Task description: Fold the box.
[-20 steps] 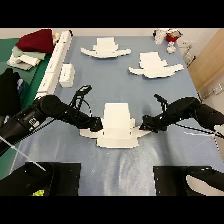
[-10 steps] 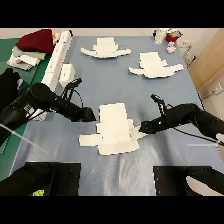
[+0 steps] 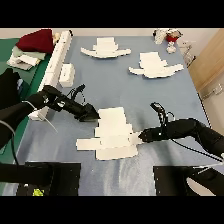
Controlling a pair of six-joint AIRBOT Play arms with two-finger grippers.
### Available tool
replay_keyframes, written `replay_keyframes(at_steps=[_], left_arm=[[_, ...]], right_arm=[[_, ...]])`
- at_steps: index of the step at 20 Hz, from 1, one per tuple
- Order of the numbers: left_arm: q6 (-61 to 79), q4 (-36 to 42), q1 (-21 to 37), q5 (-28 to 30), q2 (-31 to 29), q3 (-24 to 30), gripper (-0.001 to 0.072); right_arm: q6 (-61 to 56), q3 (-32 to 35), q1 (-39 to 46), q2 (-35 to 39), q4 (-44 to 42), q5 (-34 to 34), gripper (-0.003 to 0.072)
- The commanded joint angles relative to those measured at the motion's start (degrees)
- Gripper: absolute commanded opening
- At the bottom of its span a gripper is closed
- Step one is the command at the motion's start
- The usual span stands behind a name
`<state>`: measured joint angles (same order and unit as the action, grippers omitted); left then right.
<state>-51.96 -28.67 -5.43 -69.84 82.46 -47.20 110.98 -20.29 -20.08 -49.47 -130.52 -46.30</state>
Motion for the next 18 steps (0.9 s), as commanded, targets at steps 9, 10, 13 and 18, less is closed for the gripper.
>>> replay_keyframes(at_steps=[9, 10, 13, 18], left_arm=[[5.03, -1.38, 1.86, -6.73, 8.24, -9.31, 0.0450], [5.03, -1.44, 2.62, -7.76, 8.24, -9.38, 0.0450], [4.87, -3.10, 3.65, -8.31, 8.33, -9.27, 0.0449], [10.82, -0.87, -1.99, -6.38, 8.44, -9.29, 0.0449]], right_arm=[[4.26, 0.00, -0.26, 3.85, -1.62, -0.22, 0.0002], [4.55, -0.11, -0.26, 4.79, -1.66, -0.26, 0.0002], [5.16, -0.15, 0.44, 7.58, -0.85, -0.04, 0.0002], [5.05, -0.15, 0.81, 6.12, -1.05, -0.04, 0.0002]])
